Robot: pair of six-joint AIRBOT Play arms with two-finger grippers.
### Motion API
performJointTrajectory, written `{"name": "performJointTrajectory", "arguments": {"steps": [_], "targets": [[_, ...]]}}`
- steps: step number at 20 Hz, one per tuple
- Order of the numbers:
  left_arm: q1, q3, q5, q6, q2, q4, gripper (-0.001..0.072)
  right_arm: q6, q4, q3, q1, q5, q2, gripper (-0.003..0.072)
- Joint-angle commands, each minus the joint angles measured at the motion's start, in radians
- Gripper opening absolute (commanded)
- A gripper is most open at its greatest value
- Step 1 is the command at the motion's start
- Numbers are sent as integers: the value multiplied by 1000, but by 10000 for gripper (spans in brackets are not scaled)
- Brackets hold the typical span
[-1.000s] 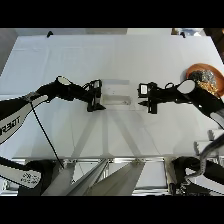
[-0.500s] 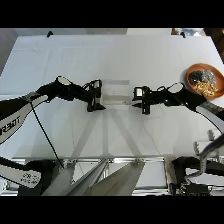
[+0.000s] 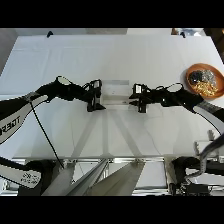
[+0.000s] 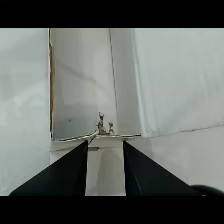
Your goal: Fold the box and place the chain.
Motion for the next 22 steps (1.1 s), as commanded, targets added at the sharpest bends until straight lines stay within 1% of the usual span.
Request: {"name": "performJointTrajectory", "arguments": {"steps": [1, 2, 3, 4, 6, 7, 8, 9, 10, 12, 13, 14, 16, 18, 19, 20, 21, 22], "targets": [[0, 0, 0, 0, 0, 0, 145, -9, 20, 0, 27, 30, -1, 211], [0, 0, 0, 0, 0, 0, 145, -9, 21, 0, 31, 36, -1, 209], [0, 0, 0, 0, 0, 0, 145, -9, 23, 0, 32, 39, -1, 159], [0, 0, 0, 0, 0, 0, 145, -9, 25, 0, 32, 37, -1, 135], [0, 0, 1, 0, 0, 0, 145, -9, 26, 0, 32, 34, -1, 14], [0, 0, 1, 0, 0, 0, 145, -9, 26, 0, 32, 31, -1, 13], [0, 0, 0, 0, 0, 0, 145, -8, 26, 0, 32, 28, -1, 45], [0, 0, 1, -1, 0, 0, 145, -8, 27, 0, 32, 25, -1, 148], [0, 0, 0, 0, 0, 0, 145, -8, 30, 0, 32, 21, -1, 207], [0, 0, 0, 0, 0, 0, 145, -8, 30, 0, 32, 18, -1, 210], [0, 0, 0, 0, 0, 0, 145, -8, 30, 0, 32, 19, -1, 249], [0, 0, 0, 0, 0, 0, 145, -8, 30, 0, 32, 18, -1, 269], [0, 0, 0, 0, 0, 0, 145, -8, 30, 0, 32, 18, -1, 276], [0, 0, 0, 0, 0, 0, 145, -8, 34, 0, 32, 20, -1, 267], [0, 0, 1, 0, 0, 0, 145, -8, 48, 0, 32, 21, 0, 240], [0, 0, 0, 0, 0, 0, 145, -9, 62, 0, 32, 25, 1, 143], [0, 0, 0, 0, 0, 0, 145, -8, 74, 0, 32, 27, 4, 12], [0, 0, 0, 0, 0, 0, 145, -13, 74, 0, 32, 27, 8, 9]]}}
